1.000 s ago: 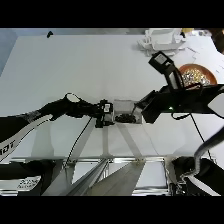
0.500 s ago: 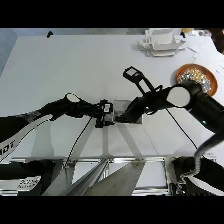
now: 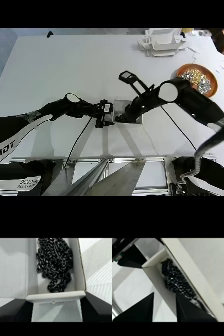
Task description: Fold the box and place the chain.
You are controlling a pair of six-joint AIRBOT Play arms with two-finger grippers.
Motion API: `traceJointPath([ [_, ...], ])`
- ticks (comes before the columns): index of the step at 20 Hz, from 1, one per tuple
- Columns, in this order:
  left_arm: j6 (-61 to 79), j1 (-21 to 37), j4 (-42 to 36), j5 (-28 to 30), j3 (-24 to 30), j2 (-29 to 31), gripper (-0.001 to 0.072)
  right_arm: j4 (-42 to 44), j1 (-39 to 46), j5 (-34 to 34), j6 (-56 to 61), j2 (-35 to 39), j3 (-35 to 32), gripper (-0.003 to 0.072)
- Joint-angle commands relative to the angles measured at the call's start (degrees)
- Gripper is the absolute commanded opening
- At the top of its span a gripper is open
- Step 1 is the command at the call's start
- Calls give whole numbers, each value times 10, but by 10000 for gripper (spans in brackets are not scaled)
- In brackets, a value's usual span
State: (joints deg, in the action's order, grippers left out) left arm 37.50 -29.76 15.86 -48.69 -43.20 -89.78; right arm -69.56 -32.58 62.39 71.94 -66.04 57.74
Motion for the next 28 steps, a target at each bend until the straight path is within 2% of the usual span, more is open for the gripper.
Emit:
traceJointPath([
  [1, 0, 0, 0, 0, 0, 0, 86, -55, 43, 10, 2, 54, 54, 210],
  [2, 0, 0, 0, 0, 0, 0, 86, -65, 73, -5, 2, 73, 69, 210],
  [4, 0, 0, 0, 0, 0, 0, 86, -69, 143, -36, 2, 100, 76, 124],
  [5, 0, 0, 0, 0, 0, 0, 86, -70, 180, -29, 2, 102, 76, 83],
  [8, 0, 0, 0, 0, 0, 0, 86, -70, 268, 25, 1, 69, 70, 81],
  [11, 0, 0, 0, 0, 0, 0, 86, -67, 321, 36, 2, 15, 49, 84],
  [13, 0, 0, 0, 0, 0, 0, 86, -67, 328, 50, 2, -26, 40, 181],
  [14, 0, 0, 0, 0, 0, 0, 86, -65, 328, 60, 2, -46, 38, 199],
  [19, 0, 0, 0, 0, 0, 0, 86, -50, 328, 87, 3, -132, 37, 209],
  [21, 0, 0, 0, 0, 0, 0, 86, -50, 328, 88, 18, -152, 37, 407],
  [25, 0, 0, 0, 0, 0, 0, 86, -53, 328, 76, 18, -172, 37, 387],
  [27, 0, 0, 0, 0, 0, 0, 86, -55, 328, 62, 39, -180, 36, 333],
  [28, 0, 0, 0, 0, 0, 0, 86, -57, 328, 52, 49, -185, 36, 333],
])
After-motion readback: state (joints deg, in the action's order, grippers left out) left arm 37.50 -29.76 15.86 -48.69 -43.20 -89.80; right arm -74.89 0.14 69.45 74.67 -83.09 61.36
